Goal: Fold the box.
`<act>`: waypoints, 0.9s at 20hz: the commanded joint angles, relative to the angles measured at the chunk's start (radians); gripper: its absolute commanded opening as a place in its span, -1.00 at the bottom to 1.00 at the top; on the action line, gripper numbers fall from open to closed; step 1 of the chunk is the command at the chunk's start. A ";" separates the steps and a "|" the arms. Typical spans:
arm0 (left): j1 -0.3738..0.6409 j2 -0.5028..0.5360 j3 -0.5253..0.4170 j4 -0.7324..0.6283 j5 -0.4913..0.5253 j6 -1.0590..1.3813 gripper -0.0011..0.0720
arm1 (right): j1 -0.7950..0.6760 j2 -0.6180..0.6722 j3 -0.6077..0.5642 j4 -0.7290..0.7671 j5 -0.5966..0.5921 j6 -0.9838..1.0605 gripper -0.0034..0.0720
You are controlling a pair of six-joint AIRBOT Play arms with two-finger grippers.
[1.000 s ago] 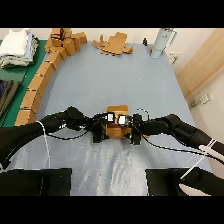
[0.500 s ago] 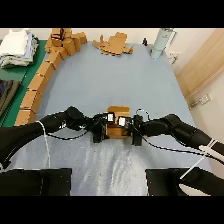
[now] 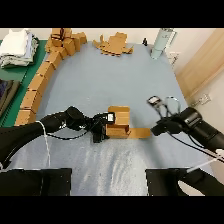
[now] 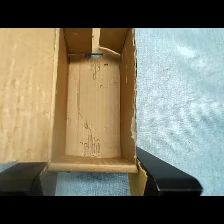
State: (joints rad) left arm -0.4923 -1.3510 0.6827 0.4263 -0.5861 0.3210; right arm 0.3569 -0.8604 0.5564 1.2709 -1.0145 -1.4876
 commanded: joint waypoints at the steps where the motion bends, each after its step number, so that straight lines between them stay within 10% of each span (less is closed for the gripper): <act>1: -0.001 -0.001 0.000 0.000 0.000 0.000 0.42 | -0.214 -0.045 -0.039 0.336 0.014 0.092 -0.89; 4: 0.000 -0.001 0.000 0.000 0.001 0.000 0.42 | -0.257 -0.097 -0.042 0.616 0.100 -0.092 -0.89; 18: 0.000 -0.001 0.000 0.000 0.001 0.000 0.42 | -0.257 -0.113 -0.042 0.827 0.006 -0.269 -0.89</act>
